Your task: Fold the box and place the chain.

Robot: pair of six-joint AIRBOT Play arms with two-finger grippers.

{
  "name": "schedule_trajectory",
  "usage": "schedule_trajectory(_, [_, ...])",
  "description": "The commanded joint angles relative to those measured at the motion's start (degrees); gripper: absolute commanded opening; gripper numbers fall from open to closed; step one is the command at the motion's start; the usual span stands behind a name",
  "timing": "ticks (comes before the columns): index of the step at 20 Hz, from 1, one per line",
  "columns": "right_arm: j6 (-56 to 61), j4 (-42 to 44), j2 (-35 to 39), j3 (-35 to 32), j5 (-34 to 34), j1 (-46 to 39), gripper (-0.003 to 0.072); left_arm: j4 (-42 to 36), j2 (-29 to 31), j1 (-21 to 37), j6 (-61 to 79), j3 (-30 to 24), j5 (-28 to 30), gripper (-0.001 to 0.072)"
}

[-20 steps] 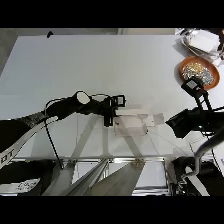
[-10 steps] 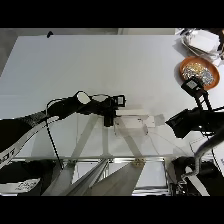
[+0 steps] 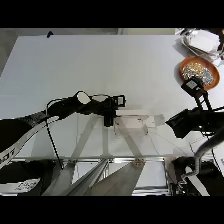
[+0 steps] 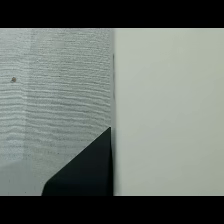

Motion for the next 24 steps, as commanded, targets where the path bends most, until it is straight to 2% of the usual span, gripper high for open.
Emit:
schedule_trajectory(1, [-3.1, 0.0, 0.0, -0.1, 0.2, 0.0, 0.0139, 0.0, 0.0, 0.0, 0.0, 0.0, 0.0, 0.0011])
schedule_trajectory(3, [-7.8, -0.1, -0.4, -0.7, 0.3, 0.0, 0.0031, 0.0, 0.0, 0.0, 0.0, 0.0, 0.0, 0.0011])
schedule_trajectory(5, [-9.7, 0.0, -1.1, -1.5, 0.5, 0.0, 0.0028, 0.0, 0.0, 0.0, 0.0, 0.0, 0.0, 0.0010])
schedule_trajectory(9, [-19.8, 0.0, -5.2, -2.1, 6.0, 0.5, 0.0016, 0.0, 0.0, 0.0, 0.0, 0.0, 0.0, 0.0010])
schedule_trajectory(13, [-30.5, 3.1, -10.7, -2.1, -4.4, 6.0, 0.0016, 0.0, 0.0, 0.0, 0.0, 0.0, 0.0, 0.0010])
schedule_trajectory(15, [-35.9, 2.6, -13.1, -2.1, -3.4, 11.4, 0.0014, 0.0, 0.0, 0.0, 0.0, 0.0, 0.0, 0.0010])
schedule_trajectory(18, [-34.2, -2.6, -13.6, -2.1, -3.5, 20.4, 0.0014, 0.0, 0.0, -0.1, 0.0, 0.0, 0.0, 0.0010])
schedule_trajectory(21, [-32.7, -4.0, -13.3, -3.5, -9.3, 20.6, 0.0015, 0.0, 0.0, -0.1, 0.0, 0.0, 0.0, 0.0010])
schedule_trajectory(22, [-32.7, -4.4, -13.2, -4.9, -11.0, 20.6, 0.0031, 0.0, 0.0, -0.1, 0.0, 0.0, 0.0, 0.0010])
schedule_trajectory(23, [-32.9, -4.7, -12.7, -7.0, -12.3, 20.6, 0.0182, 0.0, 0.0, -0.1, 0.0, 0.0, 0.0, 0.0010])
schedule_trajectory(24, [-33.2, -5.3, -11.9, -9.1, -13.6, 20.6, 0.0375, 0.0, 0.0, -0.1, 0.0, 0.0, 0.0, 0.0010])
